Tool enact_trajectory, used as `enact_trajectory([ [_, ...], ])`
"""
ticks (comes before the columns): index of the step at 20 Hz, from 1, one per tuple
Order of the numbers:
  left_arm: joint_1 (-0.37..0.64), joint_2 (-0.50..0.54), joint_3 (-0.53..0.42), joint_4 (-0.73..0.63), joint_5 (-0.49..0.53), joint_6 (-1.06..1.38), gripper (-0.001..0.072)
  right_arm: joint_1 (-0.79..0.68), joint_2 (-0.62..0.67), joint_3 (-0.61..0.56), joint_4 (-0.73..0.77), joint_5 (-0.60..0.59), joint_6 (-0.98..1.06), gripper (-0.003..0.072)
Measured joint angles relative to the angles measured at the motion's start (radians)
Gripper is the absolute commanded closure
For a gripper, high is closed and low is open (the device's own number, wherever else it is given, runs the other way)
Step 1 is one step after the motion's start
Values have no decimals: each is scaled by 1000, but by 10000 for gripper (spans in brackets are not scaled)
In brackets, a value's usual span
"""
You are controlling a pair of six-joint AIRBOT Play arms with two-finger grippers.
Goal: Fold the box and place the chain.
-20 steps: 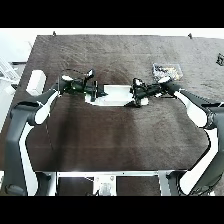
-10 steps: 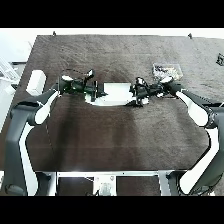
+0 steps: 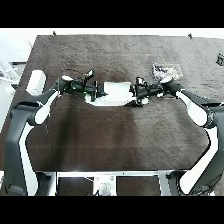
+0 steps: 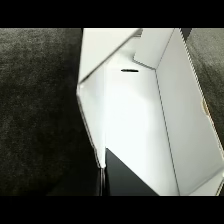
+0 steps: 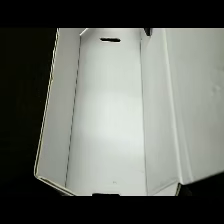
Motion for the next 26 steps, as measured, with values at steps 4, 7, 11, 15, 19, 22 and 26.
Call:
enact_trajectory([
  [4,0,0,0,0,0,0,688,2,-6,11,-13,3,1,14],
  [7,0,0,0,0,-1,0,688,3,-8,14,-18,3,3,29],
  [11,0,0,0,0,-1,0,688,6,-9,19,-27,3,14,30],
  [15,0,0,0,0,-1,0,688,9,-9,23,-37,0,31,32],
  [19,0,0,0,0,-1,0,688,10,-10,23,-40,-2,42,35],
  [22,0,0,0,0,-1,0,688,11,-10,23,-42,-3,45,48],
  [26,0,0,0,0,-2,0,688,11,-10,23,-45,-3,46,95],
])
